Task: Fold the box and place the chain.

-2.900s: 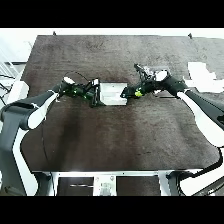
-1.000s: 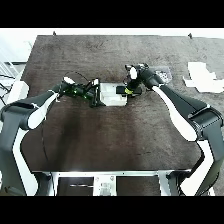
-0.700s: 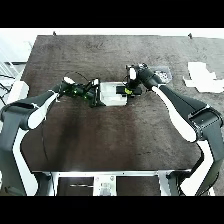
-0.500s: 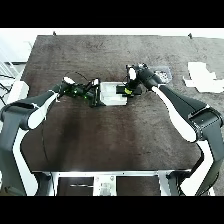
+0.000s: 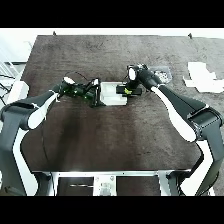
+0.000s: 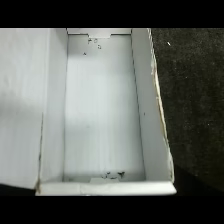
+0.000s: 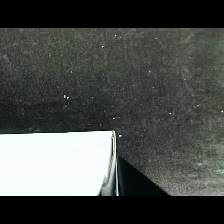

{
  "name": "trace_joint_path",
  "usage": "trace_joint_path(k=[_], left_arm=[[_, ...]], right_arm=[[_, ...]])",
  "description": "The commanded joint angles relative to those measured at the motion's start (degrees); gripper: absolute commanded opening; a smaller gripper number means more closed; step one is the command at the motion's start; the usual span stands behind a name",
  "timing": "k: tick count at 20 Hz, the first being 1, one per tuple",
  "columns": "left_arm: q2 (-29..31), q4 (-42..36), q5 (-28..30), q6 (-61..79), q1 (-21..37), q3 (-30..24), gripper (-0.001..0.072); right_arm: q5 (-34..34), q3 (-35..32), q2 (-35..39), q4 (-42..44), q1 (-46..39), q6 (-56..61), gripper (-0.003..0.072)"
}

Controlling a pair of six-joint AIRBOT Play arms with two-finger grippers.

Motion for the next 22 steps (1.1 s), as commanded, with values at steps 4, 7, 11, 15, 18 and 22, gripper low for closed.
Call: trace_joint_path(k=[4,7,11,15,18,22], left_arm=[[0.0,0.0,0.0,0.1,0.0,0.0,0.0407],[0.0,0.0,0.0,0.1,0.0,0.0,0.0407],[0.0,0.0,0.0,0.1,0.0,0.0,0.0408],[0.0,0.0,0.0,0.1,0.0,0.0,0.0407],[0.0,0.0,0.0,0.1,0.0,0.0,0.0407],[0.0,0.0,0.0,0.1,0.0,0.0,0.0407]], right_arm=[[0.6,0.0,0.3,0.0,0.1,0.0,0.041],[1.0,0.1,1.4,0.0,0.1,-0.6,0.0411],[1.8,0.0,2.3,0.0,0.1,-1.0,0.041],[2.6,-0.1,2.3,-0.5,0.1,-1.0,0.0345],[3.0,-0.1,2.2,-0.9,0.1,-1.0,0.0345],[4.7,-0.1,0.7,-1.0,0.1,-1.0,0.0344]])
